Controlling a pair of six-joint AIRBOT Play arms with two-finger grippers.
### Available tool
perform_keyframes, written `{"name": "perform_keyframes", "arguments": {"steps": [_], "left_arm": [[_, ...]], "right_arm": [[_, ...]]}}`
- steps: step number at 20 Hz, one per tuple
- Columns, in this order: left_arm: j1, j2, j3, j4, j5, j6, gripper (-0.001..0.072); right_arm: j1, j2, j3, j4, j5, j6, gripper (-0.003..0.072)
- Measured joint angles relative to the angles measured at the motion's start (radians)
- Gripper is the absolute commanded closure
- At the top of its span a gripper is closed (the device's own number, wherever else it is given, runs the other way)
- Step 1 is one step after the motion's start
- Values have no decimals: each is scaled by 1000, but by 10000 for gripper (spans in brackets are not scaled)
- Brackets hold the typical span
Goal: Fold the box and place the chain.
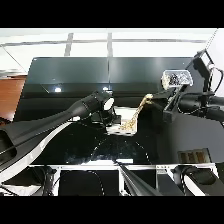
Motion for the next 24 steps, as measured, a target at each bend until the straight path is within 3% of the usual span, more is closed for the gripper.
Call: {"name": "perform_keyframes", "arguments": {"steps": [6, 7, 8, 9, 12, 22, 23, 24], "left_arm": [[0, 0, 0, 0, -1, 0, 684], [0, 0, 0, 0, -1, 0, 684], [0, 0, 0, 0, -1, 0, 684], [0, 0, 0, 0, -1, 0, 684], [0, 0, 0, 0, -2, 0, 684], [5, -1, 3, 2, -6, -14, 684], [5, 0, 6, 4, -5, -28, 677], [4, 1, 10, 8, -5, -45, 581]], "right_arm": [[129, -139, -72, 59, -19, 72, 671], [148, -171, -91, 62, -27, 78, 555], [162, -200, -105, 64, -38, 80, 386], [173, -230, -118, 65, -48, 84, 367], [163, -276, -130, 57, -53, 90, 367], [-140, -238, -73, -69, 156, 93, 368], [-150, -236, -73, -78, 161, 93, 368], [-157, -235, -73, -86, 169, 93, 368]]}}
